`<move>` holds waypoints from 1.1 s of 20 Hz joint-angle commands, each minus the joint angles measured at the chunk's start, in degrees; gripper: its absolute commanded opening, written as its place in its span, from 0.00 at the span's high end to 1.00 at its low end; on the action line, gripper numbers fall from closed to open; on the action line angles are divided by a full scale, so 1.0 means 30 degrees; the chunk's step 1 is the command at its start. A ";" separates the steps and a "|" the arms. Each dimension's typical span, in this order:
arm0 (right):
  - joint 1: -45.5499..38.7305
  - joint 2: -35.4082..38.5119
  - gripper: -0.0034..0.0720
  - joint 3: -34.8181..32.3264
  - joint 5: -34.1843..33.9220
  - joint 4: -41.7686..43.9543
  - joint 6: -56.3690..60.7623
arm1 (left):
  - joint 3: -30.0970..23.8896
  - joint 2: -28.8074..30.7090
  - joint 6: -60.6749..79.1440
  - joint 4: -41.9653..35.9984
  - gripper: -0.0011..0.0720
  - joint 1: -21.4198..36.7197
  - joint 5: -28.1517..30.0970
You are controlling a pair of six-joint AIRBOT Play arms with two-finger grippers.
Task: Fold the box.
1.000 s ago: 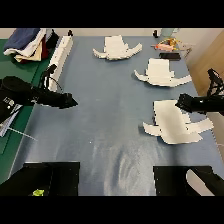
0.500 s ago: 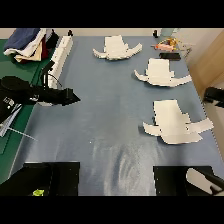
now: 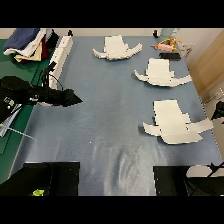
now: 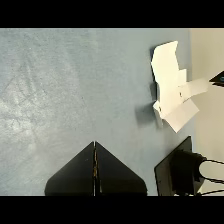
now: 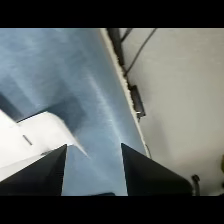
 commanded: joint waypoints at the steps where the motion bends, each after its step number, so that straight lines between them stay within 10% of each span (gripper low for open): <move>1: -0.0612 -0.0452 0.27 0.0189 0.1020 0.2550 -0.2055 | 0.0015 0.0000 0.0022 -0.0007 0.97 0.0015 -0.0211; 10: -0.0444 -0.0896 0.42 -0.1479 0.0721 0.2127 -0.2616 | 0.0015 0.0007 0.0087 0.0066 0.97 0.0015 -0.0233; 15: 0.0612 -0.0809 0.95 -0.1909 0.1450 0.4175 -0.3512 | 0.0015 0.0007 0.0073 0.0036 0.97 0.0007 -0.0357; 22: 0.5195 0.1348 0.96 -0.4058 0.1158 1.3027 -0.1967 | 0.0022 0.0007 0.0867 0.0153 0.97 0.0051 -0.2157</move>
